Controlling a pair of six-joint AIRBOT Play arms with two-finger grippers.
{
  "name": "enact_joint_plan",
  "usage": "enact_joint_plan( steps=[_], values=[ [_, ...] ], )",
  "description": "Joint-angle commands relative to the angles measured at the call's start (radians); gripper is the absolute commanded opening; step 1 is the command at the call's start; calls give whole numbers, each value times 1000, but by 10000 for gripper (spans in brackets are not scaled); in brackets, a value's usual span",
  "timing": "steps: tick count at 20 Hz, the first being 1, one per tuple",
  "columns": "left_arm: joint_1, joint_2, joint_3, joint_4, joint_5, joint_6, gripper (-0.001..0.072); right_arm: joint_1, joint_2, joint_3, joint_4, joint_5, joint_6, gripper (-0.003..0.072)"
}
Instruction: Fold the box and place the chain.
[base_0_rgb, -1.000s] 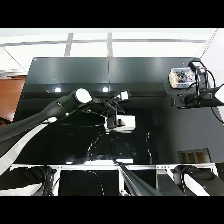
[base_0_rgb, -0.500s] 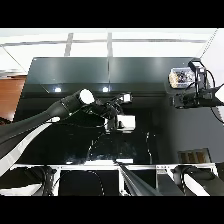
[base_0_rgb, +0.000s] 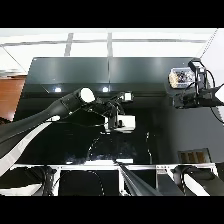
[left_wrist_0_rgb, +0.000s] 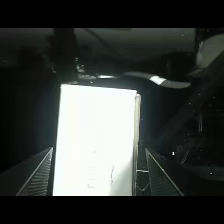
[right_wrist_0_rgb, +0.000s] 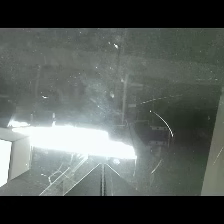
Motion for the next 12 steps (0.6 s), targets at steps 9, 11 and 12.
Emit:
enact_joint_plan(
  steps=[9,11,12],
  values=[
    [-21,-21,11,89,-3,-78,711,0,0,-4,11,-5,0,16],
    [-29,-21,11,89,-6,-78,711,0,0,-4,11,-5,0,16],
    [-32,-21,11,93,-6,-78,711,0,0,-4,11,-5,0,16]
  ],
)
